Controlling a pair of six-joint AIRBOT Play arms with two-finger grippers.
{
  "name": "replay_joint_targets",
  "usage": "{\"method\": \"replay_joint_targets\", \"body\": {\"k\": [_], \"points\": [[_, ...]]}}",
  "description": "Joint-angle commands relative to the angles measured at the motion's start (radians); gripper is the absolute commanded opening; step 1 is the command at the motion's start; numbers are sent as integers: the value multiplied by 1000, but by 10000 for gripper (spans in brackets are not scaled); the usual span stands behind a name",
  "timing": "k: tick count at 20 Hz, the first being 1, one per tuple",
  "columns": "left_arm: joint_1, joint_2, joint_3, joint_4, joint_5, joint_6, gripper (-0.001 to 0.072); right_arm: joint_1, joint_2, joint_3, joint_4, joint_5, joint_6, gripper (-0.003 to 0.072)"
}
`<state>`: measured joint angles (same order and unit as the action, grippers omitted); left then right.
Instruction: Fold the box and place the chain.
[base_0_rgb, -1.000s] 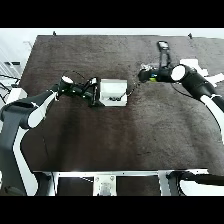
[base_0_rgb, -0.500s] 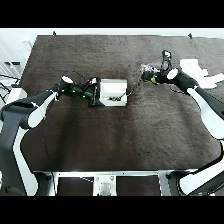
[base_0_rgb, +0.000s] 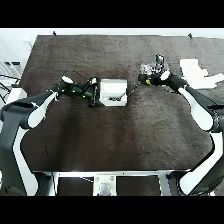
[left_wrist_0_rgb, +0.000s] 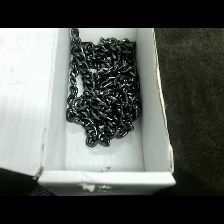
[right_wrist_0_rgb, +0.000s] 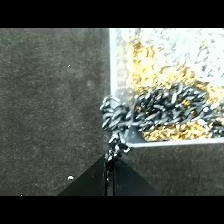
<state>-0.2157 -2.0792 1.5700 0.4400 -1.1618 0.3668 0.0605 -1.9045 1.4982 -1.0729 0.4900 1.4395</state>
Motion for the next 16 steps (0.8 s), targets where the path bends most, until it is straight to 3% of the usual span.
{"method": "replay_joint_targets", "body": {"k": [1,6,11,16], "points": [[-1,0,1,0,0,0,407,0,32,6,-1,22,-24,13],[-1,0,1,0,-1,0,407,5,278,6,-1,184,-68,13],[-1,0,1,0,-1,0,407,72,589,6,-33,208,-151,12],[-1,0,1,0,-1,0,407,141,743,5,-72,255,-151,12]]}}
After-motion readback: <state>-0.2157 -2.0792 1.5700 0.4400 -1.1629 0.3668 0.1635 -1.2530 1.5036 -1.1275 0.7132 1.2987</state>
